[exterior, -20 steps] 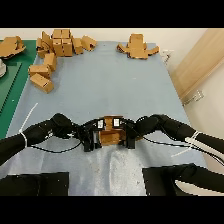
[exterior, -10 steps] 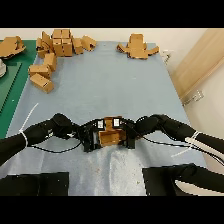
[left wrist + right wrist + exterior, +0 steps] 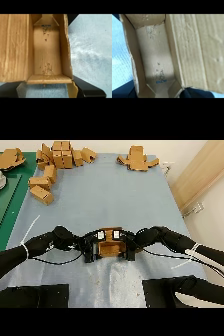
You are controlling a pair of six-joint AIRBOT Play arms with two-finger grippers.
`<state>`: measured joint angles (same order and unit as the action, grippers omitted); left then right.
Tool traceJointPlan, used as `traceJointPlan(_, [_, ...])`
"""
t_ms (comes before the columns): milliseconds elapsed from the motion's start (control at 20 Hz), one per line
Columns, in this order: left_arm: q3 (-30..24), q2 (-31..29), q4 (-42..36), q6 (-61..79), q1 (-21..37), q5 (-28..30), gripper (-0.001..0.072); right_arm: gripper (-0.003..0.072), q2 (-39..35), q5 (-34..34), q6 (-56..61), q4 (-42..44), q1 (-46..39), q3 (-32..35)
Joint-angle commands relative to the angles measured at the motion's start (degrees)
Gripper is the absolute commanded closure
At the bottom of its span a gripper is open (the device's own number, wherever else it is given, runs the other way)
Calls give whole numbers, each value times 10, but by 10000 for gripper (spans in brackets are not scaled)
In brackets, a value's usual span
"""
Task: Fold the box.
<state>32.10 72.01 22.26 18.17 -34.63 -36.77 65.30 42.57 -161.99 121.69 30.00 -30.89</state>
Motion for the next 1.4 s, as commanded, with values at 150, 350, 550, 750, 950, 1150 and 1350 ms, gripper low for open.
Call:
traceJointPlan(150, [0,0,14,-13,-14,8,9,79,0,0,0,0,0,0])
traceJointPlan(350, [0,0,14,-13,-14,8,10,79,0,0,0,0,0,0])
traceJointPlan(550, [0,1,18,-13,-15,8,285,79,0,0,0,0,0,0])
traceJointPlan(750, [0,0,17,-12,-15,8,286,78,0,0,0,0,0,0])
traceJointPlan(950, [0,0,17,-12,-15,8,286,79,0,0,0,0,0,0])
traceJointPlan(1150, [0,0,17,-12,-15,8,286,78,0,0,0,0,0,0])
traceJointPlan(1350, [0,0,17,-12,-15,8,286,79,0,0,0,0,0,0])
